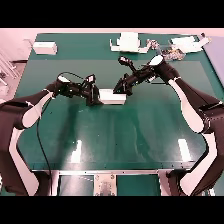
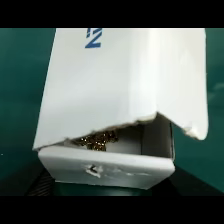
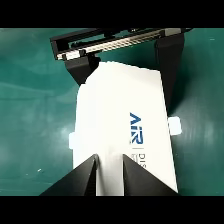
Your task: Fold the box and place the chain.
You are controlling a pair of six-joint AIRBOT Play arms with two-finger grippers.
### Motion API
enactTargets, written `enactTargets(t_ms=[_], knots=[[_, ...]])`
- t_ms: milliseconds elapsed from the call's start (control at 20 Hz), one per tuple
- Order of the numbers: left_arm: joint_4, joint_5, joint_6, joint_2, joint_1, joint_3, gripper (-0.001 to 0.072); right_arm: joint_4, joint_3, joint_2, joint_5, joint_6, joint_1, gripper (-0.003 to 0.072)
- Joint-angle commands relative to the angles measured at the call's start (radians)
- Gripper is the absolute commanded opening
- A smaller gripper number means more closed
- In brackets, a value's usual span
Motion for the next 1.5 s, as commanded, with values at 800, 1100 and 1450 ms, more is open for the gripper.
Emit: enactTargets(t_ms=[800, 1100, 1450], knots=[[0.001, -0.001, 0.003, 0.0, 0.0, 0.0, 0.0338, 0.012, -0.058, 0.036, -0.13, -0.089, 0.003, 0.0186], [0.001, -0.001, 0.002, 0.0, 0.0, 0.0, 0.0338, 0.01, -0.06, 0.036, -0.087, -0.099, 0.023, 0.0172], [0.001, -0.001, 0.003, 0.0, 0.0, 0.0, 0.0338, 0.011, -0.146, 0.036, -0.107, -0.107, 0.026, 0.0152]])
